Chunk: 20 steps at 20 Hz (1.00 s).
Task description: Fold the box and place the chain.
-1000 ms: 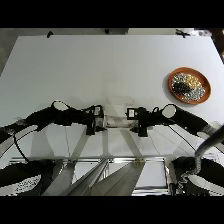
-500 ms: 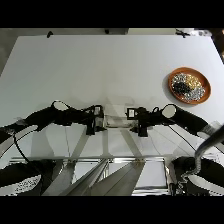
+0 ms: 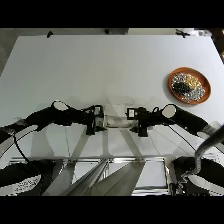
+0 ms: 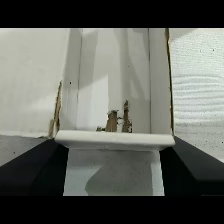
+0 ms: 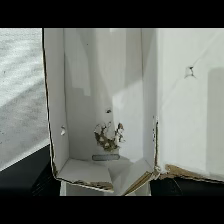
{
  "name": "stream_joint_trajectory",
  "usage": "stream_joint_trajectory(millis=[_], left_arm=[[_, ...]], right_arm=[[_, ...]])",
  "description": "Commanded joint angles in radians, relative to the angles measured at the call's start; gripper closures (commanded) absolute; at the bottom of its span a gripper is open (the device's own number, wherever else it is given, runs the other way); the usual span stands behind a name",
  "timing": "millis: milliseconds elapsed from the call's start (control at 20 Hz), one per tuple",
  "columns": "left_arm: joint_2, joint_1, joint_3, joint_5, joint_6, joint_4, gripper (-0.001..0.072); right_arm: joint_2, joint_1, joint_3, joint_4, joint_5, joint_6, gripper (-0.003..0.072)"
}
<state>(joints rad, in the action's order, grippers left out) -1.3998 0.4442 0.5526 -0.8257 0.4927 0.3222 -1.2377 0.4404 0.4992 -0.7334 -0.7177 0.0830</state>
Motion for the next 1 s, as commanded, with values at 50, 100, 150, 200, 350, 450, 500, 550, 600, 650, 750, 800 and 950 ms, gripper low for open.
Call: stream_joint_trajectory(millis=[50,100,150,200,350,450,500,550,600,650,750,800,950], left_arm=[[0.0,0.0,0.0,-0.001,0.0,0.0,0.044],[0.0,0.0,0.0,-0.001,0.0,0.0,0.044],[0.0,0.0,0.0,-0.001,0.0,0.0,0.044],[0.0,0.0,0.0,-0.001,0.0,0.0,0.044],[0.0,0.0,0.0,-0.001,0.0,0.0,0.044],[0.0,0.0,0.0,-0.001,0.0,0.0,0.044],[0.0,0.0,0.0,-0.001,0.0,0.0,0.044],[0.0,0.0,0.0,-0.001,0.0,0.0,0.044],[0.0,0.0,0.0,-0.001,0.0,0.0,0.044],[0.0,0.0,0.0,-0.001,0.0,0.001,0.044],[0.0,0.0,0.0,0.0,0.0,0.0,0.044],[0.0,0.0,0.0,0.0,0.0,0.0,0.044],[0.0,0.0,0.0,-0.001,0.0,0.001,0.044]], right_arm=[[0.0,0.001,0.0,0.003,-0.001,0.0,0.0288],[0.0,0.001,0.0,0.008,-0.001,-0.001,0.0288],[0.0,0.001,0.0,0.006,-0.001,-0.001,0.0288],[0.0,0.001,0.0,0.004,-0.001,-0.001,0.0288],[0.0,0.001,0.0,0.002,-0.001,-0.001,0.0255],[0.002,0.001,0.0,-0.007,-0.001,-0.002,0.0012],[0.002,0.001,0.0,-0.008,-0.003,-0.009,-0.0015],[0.005,0.001,0.0,-0.008,-0.005,-0.017,-0.0015],[0.013,0.001,0.0,-0.016,-0.005,-0.041,-0.0015],[0.026,0.001,0.0,-0.035,-0.004,-0.067,-0.0016],[0.069,0.0,0.0,-0.106,-0.005,-0.138,-0.0016],[0.092,0.0,0.0,-0.154,-0.007,-0.184,-0.0016],[0.159,0.0,0.0,-0.288,-0.033,-0.32,-0.0015]])
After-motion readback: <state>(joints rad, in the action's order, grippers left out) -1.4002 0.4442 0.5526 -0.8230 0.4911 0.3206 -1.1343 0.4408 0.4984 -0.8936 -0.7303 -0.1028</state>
